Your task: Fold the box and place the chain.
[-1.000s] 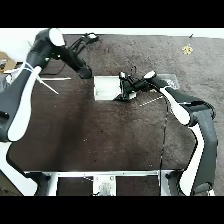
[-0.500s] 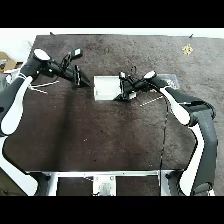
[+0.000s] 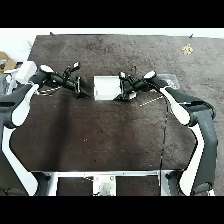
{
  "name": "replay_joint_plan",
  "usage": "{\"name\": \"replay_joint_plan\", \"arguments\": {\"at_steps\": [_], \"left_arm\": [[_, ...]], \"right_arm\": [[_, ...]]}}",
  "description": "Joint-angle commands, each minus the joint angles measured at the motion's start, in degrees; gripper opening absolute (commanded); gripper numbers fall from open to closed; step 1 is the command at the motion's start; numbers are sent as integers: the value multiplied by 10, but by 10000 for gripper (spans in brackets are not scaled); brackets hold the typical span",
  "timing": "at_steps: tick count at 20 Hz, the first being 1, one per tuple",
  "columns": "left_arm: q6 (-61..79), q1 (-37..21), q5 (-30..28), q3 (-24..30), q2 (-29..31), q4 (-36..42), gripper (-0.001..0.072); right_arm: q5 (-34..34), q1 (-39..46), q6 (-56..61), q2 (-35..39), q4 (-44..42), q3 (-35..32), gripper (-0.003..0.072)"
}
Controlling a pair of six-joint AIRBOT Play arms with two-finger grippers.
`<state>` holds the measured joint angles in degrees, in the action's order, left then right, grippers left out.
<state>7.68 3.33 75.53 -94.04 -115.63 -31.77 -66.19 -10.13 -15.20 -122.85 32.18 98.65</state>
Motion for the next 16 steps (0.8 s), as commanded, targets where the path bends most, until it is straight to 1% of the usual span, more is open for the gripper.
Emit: {"name": "replay_joint_plan", "arguments": {"at_steps": [1,5,8,10,13,16], "left_arm": [[54,1,-25,1,-8,3,720],[80,1,-21,1,-9,5,719],[85,1,-33,0,-25,16,718],[93,1,-37,-11,-39,28,718],[94,1,-11,-40,-57,27,717],[108,2,35,-40,-63,27,719]], "right_arm": [[0,0,0,0,0,0,446],[0,0,0,0,0,0,446],[0,0,0,0,0,0,446],[0,0,0,0,0,0,446],[0,0,0,0,0,0,446],[0,0,0,0,0,0,446]]}}
